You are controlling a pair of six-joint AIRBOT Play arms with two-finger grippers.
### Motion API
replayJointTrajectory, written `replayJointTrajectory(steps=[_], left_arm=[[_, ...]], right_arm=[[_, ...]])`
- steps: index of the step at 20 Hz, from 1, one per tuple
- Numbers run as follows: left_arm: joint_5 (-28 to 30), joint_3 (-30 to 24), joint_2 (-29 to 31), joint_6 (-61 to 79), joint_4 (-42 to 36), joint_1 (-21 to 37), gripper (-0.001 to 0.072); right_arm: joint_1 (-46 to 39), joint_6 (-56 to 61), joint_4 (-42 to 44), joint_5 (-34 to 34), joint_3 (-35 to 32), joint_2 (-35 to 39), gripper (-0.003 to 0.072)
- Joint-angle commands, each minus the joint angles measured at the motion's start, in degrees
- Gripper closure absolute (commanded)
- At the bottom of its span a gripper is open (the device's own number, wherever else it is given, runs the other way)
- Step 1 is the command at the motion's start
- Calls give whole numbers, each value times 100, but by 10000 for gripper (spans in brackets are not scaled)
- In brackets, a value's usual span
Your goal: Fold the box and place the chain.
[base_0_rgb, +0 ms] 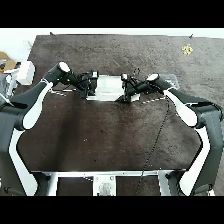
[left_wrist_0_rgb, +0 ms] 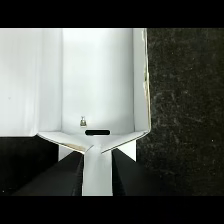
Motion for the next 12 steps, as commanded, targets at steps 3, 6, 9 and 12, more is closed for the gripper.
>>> replayJointTrajectory(steps=[3, 6, 9, 12], left_arm=[[-28, 0, -4, 175, -363, -2, 527], [122, -2, -63, 461, -476, -96, 528], [251, -59, -149, 457, -898, -138, 527], [243, -59, -197, 455, -1010, -138, 526]], right_arm=[[4, -2, 0, 4, -2, 0, 290], [4, -2, 0, 4, -2, 0, 290], [4, -2, 0, 4, -2, 0, 290], [4, -2, 0, 4, -2, 0, 290]])
